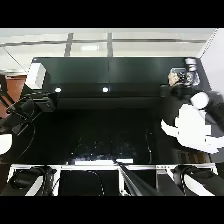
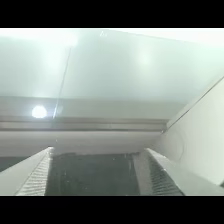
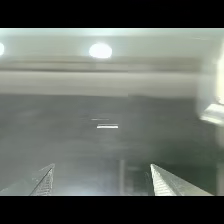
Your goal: Fold the box and place the chain.
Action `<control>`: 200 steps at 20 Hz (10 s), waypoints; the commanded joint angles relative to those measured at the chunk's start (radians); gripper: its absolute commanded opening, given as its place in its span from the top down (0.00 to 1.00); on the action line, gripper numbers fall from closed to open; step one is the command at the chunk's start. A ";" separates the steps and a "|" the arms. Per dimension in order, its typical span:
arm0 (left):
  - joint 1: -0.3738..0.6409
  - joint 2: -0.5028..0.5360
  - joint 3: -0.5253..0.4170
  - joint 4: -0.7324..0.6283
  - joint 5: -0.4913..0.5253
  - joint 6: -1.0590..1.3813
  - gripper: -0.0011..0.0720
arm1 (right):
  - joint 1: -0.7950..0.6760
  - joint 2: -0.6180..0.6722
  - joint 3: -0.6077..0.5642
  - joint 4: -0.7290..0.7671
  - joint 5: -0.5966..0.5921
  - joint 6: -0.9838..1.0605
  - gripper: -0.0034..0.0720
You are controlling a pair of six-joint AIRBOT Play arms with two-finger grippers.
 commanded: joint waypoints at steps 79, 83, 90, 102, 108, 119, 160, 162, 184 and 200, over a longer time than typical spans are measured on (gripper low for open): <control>-0.060 -1.361 0.753 -0.733 -1.216 0.940 0.53 | 0.127 0.159 -0.388 0.961 0.131 -0.747 0.94; -0.084 -1.362 0.812 -0.653 -1.213 0.946 0.95 | 0.127 0.159 -0.388 0.961 0.131 -0.747 0.93; -0.083 -1.329 0.868 -0.655 -1.213 0.907 0.96 | 0.014 0.168 -0.252 0.780 0.351 -0.733 0.11; -0.282 -0.919 0.389 -0.676 -0.523 1.609 0.96 | 0.017 0.194 -0.083 0.483 0.427 -0.886 0.11; -0.322 -0.972 0.399 -0.673 -0.428 1.691 0.95 | 0.177 0.148 -0.188 0.442 0.289 -1.041 0.01; -0.323 -1.003 0.399 -0.674 -0.452 1.691 0.95 | 0.356 0.083 -0.273 0.433 0.334 -1.443 0.01; -0.323 -1.003 0.399 -0.674 -0.462 1.691 0.95 | 0.390 -0.023 -0.148 0.548 0.178 -1.469 0.02; -0.323 -1.003 0.399 -0.674 -0.462 1.691 0.95 | 0.376 -0.023 -0.148 0.542 0.179 -1.464 0.02; -0.323 -1.003 0.399 -0.674 -0.462 1.691 0.95 | 0.322 -0.182 -0.201 0.831 0.243 -1.899 0.02; -0.323 -1.003 0.399 -0.674 -0.486 1.691 0.95 | 0.314 -0.238 -0.196 0.785 0.216 -1.805 0.02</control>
